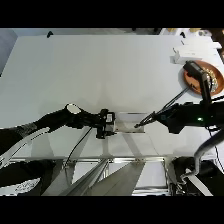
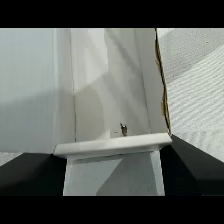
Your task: Fold the box and place the chain.
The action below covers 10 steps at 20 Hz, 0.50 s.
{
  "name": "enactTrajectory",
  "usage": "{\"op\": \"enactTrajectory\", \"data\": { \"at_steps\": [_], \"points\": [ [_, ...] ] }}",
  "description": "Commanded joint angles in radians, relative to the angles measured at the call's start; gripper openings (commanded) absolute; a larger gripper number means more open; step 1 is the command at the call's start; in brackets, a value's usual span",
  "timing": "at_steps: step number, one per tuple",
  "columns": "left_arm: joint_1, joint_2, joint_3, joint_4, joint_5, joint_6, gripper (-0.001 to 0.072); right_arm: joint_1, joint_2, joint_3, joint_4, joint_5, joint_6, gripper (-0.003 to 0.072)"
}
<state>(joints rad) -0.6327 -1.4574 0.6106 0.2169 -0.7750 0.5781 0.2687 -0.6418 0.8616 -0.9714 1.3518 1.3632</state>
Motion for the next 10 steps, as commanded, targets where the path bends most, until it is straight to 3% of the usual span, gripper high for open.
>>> {"op": "enactTrajectory", "data": {
  "at_steps": [1,3,10],
  "points": [
    [-0.001,0.0,0.0,0.0,0.0,0.0,0.0208,0.13,0.003,-0.063,-0.082,-0.158,0.073,0.0015],
    [-0.001,0.0,0.0,0.0,0.0,0.0,0.0208,0.17,-0.01,-0.075,-0.137,-0.175,0.111,0.0015],
    [-0.001,0.0,0.0,0.0,0.0,0.0,0.0208,0.319,-0.122,-0.09,-0.124,-0.276,0.126,0.0015]
  ]
}}
